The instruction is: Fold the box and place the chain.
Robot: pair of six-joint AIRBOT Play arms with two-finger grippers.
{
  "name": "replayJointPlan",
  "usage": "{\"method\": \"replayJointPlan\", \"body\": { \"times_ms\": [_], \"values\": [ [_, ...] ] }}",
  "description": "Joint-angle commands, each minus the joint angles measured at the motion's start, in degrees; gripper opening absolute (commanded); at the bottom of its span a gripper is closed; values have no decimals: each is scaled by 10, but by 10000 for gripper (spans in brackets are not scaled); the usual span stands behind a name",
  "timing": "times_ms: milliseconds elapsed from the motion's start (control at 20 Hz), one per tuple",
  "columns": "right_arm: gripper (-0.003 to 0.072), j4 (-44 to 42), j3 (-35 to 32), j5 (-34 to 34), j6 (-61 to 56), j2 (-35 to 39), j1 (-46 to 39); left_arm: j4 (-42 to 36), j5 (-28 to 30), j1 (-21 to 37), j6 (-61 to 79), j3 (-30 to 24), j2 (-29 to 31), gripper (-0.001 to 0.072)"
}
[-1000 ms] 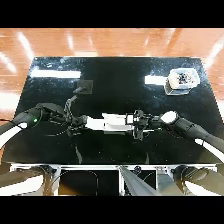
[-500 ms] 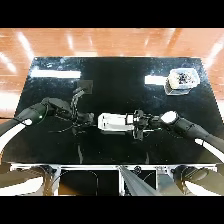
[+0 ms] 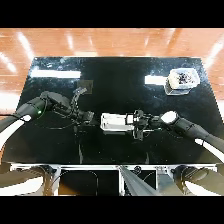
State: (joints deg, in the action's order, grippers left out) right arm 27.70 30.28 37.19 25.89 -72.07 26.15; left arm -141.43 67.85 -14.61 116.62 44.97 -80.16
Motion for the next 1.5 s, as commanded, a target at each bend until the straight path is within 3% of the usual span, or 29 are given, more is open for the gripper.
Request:
{"method": "replayJointPlan", "body": {
  "times_ms": [0,250,350,400,950,1450],
  "values": [
    [556,0,0,0,0,0,1,2,33,4,2,4,0,567],
    [556,0,0,0,0,0,0,3,42,40,7,5,0,567],
    [557,0,0,0,0,0,0,-5,35,35,28,5,0,578],
    [557,0,0,0,0,0,1,-7,29,30,34,5,0,632],
    [557,0,0,0,0,0,0,-6,8,4,78,22,0,632],
    [557,0,0,0,0,0,1,-3,58,35,77,37,0,632]
  ]
}}
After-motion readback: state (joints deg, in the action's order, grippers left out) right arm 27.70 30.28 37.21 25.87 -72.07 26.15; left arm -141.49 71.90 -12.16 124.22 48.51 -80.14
